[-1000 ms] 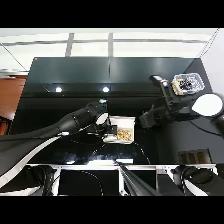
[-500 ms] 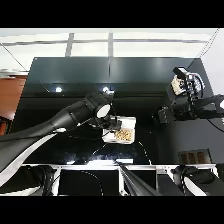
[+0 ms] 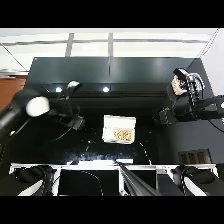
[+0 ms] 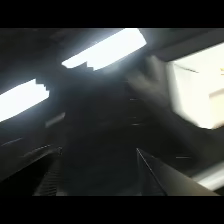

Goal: Fold the box and place the chain.

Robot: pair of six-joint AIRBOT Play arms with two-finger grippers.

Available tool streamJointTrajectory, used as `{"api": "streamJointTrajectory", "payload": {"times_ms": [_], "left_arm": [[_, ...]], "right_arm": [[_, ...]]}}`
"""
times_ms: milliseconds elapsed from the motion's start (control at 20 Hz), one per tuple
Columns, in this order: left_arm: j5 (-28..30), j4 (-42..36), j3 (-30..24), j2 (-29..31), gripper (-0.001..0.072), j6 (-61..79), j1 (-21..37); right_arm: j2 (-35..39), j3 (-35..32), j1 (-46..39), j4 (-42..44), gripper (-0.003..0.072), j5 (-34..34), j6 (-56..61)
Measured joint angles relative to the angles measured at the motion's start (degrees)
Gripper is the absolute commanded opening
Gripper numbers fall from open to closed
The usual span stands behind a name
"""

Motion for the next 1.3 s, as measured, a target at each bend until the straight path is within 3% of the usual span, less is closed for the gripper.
{"api": "streamJointTrajectory", "payload": {"times_ms": [50,100,150,350,500,750,1050,1300], "left_arm": [[2.6,-6.9,-4.4,1.7,0.0546,7.5,3.0],[5.0,-14.1,-8.7,3.0,0.0683,17.1,5.3],[6.3,-20.1,-12.2,3.6,0.0714,26.6,6.7],[10.1,-31.2,-19.0,3.3,0.0714,62.5,7.0],[11.6,-31.6,-18.9,0.3,0.0714,78.6,5.2],[12.7,-36.5,-14.8,-8.7,0.0714,94.1,4.1],[12.8,-38.6,-11.7,-16.9,0.0713,99.3,2.1],[13.7,-39.5,-11.0,-19.2,0.0713,100.1,0.1]], "right_arm": [[0.0,0.0,0.0,0.0,0.0328,-0.2,0.0],[0.0,0.0,0.0,0.0,0.0328,-0.6,0.2],[0.0,0.0,0.0,0.0,0.0328,-0.7,0.3],[0.0,0.0,0.0,0.0,0.0328,-1.1,1.0],[0.0,0.0,0.0,0.0,0.0328,-1.2,1.8],[0.0,0.0,0.0,0.0,0.0328,-1.7,3.6],[0.0,0.0,0.0,0.0,0.0327,-3.2,4.1],[0.0,0.0,0.0,0.0,0.0327,-4.4,4.3]]}}
